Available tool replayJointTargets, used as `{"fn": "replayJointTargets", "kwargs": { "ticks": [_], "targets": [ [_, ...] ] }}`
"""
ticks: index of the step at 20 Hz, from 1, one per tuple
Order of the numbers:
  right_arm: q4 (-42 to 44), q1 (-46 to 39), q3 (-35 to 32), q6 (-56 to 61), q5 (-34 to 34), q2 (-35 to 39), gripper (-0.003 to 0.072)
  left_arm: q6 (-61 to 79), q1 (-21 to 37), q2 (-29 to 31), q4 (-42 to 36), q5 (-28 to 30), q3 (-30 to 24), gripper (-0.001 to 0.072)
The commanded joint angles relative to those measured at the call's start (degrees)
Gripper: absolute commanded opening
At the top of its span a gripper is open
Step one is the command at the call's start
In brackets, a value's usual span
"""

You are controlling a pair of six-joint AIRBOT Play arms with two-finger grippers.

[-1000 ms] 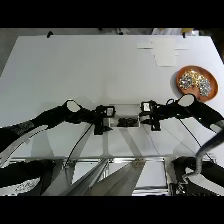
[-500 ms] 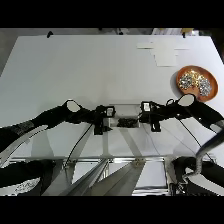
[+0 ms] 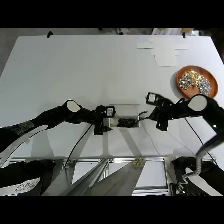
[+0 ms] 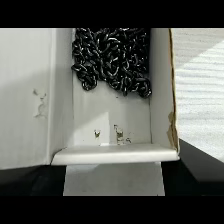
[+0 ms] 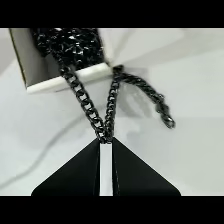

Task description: Fold the box and place the chain.

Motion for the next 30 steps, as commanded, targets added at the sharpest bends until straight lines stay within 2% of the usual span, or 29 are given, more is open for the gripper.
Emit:
{"fn": "replayJointTargets", "kwargs": {
  "ticks": [1, 5, 10, 14, 24, 27, 30],
  "targets": [
    [-2.49, 0.07, 6.8, 16.7, 6.23, 3.52, 0.0017, 0.02, 0.02, 0.04, 0.0, 0.02, 0.0, 0.0211],
    [4.68, 0.07, 19.32, 29.57, 12.79, 3.52, 0.0017, 0.0, 0.04, 0.04, 0.0, 0.02, 0.0, 0.0211],
    [12.57, 5.25, 27.98, 31.5, 11.87, 3.52, 0.0017, 0.0, 0.04, 0.04, 0.0, 0.04, 0.0, 0.0211],
    [12.83, 10.95, 28.41, 31.61, 7.8, 2.71, 0.0017, 0.02, 0.02, 0.04, 0.0, 0.04, 0.0, 0.0211],
    [12.57, 12.39, 28.33, 32.92, 10.91, -7.67, 0.0017, 0.0, 0.04, 0.04, 0.0, 0.04, 0.0, 0.0211],
    [12.46, 12.55, 28.33, 32.79, 6.78, -6.16, 0.0017, 0.02, 0.04, 0.04, 0.0, 0.04, 0.0, 0.0211],
    [12.07, 12.55, 28.33, 32.44, 2.67, -1.49, 0.0017, 0.0, 0.04, 0.04, 0.0, 0.02, -0.02, 0.0211]
  ]
}}
